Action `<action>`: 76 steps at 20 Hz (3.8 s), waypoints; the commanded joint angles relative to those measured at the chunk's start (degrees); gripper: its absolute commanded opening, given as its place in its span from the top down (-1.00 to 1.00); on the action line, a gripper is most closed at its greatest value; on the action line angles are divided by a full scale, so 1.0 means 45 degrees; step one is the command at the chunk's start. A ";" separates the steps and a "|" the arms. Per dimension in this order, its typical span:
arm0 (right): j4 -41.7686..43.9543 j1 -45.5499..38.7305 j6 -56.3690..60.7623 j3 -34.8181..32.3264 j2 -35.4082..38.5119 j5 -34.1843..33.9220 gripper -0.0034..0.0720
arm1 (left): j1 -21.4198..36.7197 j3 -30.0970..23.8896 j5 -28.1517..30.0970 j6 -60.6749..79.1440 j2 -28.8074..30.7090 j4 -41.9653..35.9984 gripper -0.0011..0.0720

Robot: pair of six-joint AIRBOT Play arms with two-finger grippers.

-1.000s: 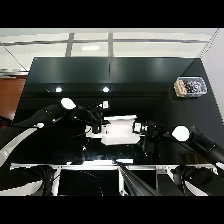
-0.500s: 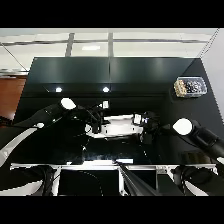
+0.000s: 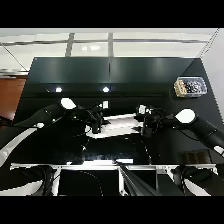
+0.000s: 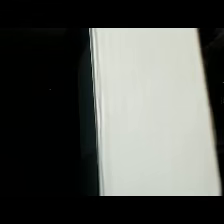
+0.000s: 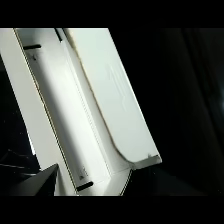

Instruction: Fold the box and place the chain.

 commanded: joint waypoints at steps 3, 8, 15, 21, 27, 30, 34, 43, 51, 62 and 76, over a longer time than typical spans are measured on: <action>0.1409 -0.0068 -0.1044 -0.0005 -0.0782 0.1161 -0.77 | -0.0005 0.0010 -0.0053 0.0015 0.0005 0.0005 0.90; 0.1229 -0.0058 -0.1399 -0.0481 -0.1190 0.1137 -0.77 | 0.0000 0.0010 0.0029 0.0015 0.0005 0.0005 0.90; 0.0515 0.0175 -0.1613 -0.0486 -0.1807 0.1112 -0.77 | 0.0000 0.0010 0.0019 0.0010 0.0005 0.0000 0.90; 0.0223 0.0486 -0.1574 -0.0486 -0.1923 0.0724 -0.77 | -0.0005 0.0010 0.0019 0.0010 0.0005 0.0000 0.90; 0.0087 0.0491 -0.1525 -0.0486 -0.2181 0.0500 -0.77 | -0.0005 0.0010 0.0019 0.0010 0.0005 -0.0005 0.90; 0.0078 0.0559 -0.1428 -0.0466 -0.2259 0.0408 -0.76 | -0.0005 0.0010 0.0019 0.0010 0.0005 -0.0005 0.90; -0.0019 0.0593 -0.1389 -0.0466 -0.2259 0.0393 -0.76 | -0.0005 0.0010 0.0015 0.0010 0.0005 -0.0005 0.90; -0.0019 0.0593 -0.1389 -0.0466 -0.2259 0.0389 -0.24 | -0.0005 0.0010 0.0005 0.0005 0.0005 -0.0005 0.90; -0.0024 0.0593 -0.1394 -0.0466 -0.2259 0.0398 -0.24 | 0.0010 0.0010 -0.0933 -0.2633 0.2395 0.3725 -0.49; -0.0053 0.0593 -0.1394 -0.0466 -0.2259 0.0418 -0.24 | -0.0126 -0.1010 -0.4027 -1.0268 0.5139 0.0845 0.89; -0.0053 0.0593 -0.1394 -0.0466 -0.2259 0.0418 -0.24 | -0.0340 -0.0782 0.1447 -0.6698 0.0947 -0.0695 0.90</action>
